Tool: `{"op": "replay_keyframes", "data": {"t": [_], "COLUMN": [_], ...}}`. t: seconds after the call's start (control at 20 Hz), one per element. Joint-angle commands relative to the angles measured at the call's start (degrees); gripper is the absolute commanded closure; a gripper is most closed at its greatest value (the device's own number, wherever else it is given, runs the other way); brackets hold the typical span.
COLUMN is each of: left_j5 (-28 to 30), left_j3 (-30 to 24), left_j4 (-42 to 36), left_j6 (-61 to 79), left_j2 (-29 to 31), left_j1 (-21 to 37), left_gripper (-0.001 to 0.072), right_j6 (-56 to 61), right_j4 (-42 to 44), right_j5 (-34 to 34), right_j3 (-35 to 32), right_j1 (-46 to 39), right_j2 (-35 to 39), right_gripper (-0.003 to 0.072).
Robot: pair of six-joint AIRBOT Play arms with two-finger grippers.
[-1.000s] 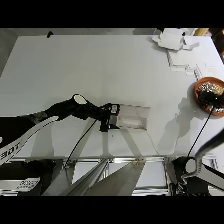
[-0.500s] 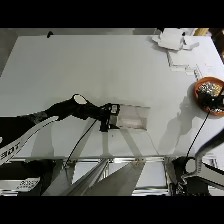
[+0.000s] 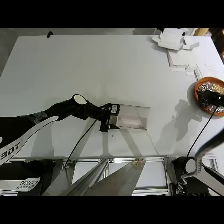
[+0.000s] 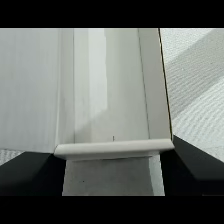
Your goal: Fold the box and place the chain.
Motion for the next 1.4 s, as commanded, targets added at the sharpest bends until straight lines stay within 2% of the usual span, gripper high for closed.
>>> {"op": "replay_keyframes", "data": {"t": [0.0,0.15,0.25,0.5,0.7,0.9,1.1,1.35], "left_j5": [0.0,0.0,0.0,0.0,0.0,0.0,0.0,0.0], "left_j3": [0.0,0.0,0.0,0.0,0.0,0.0,0.0,0.0], "left_j4": [0.0,0.0,0.0,0.0,0.0,0.0,0.0,0.0], "left_j6": [0.0,0.0,0.0,0.0,0.0,0.0,0.0,0.0], "left_j2": [0.0,0.0,0.0,0.0,0.0,0.0,0.0,0.0], "left_j1": [0.0,0.0,0.0,0.0,0.0,0.0,0.0,0.0], "left_gripper": [0.0437,0.0437,0.0437,0.0437,0.0437,0.0437,0.0437,0.0437], "right_j6": [-0.1,-6.0,-10.7,-16.7,-18.6,-19.4,-19.7,-19.6], "right_j4": [2.0,12.4,16.3,20.7,21.6,26.4,30.9,30.9], "right_j5": [3.8,10.4,15.6,27.1,32.8,38.0,35.0,25.2], "right_j3": [0.0,0.0,0.0,0.0,0.0,0.0,-0.5,-0.9], "right_j1": [0.0,2.3,5.8,17.4,29.5,40.3,52.2,63.9], "right_j2": [6.6,10.7,14.1,24.7,33.1,35.3,34.1,28.4], "right_gripper": [0.0667,0.0667,0.0667,0.0667,0.0667,0.0667,0.0666,0.0666]}}
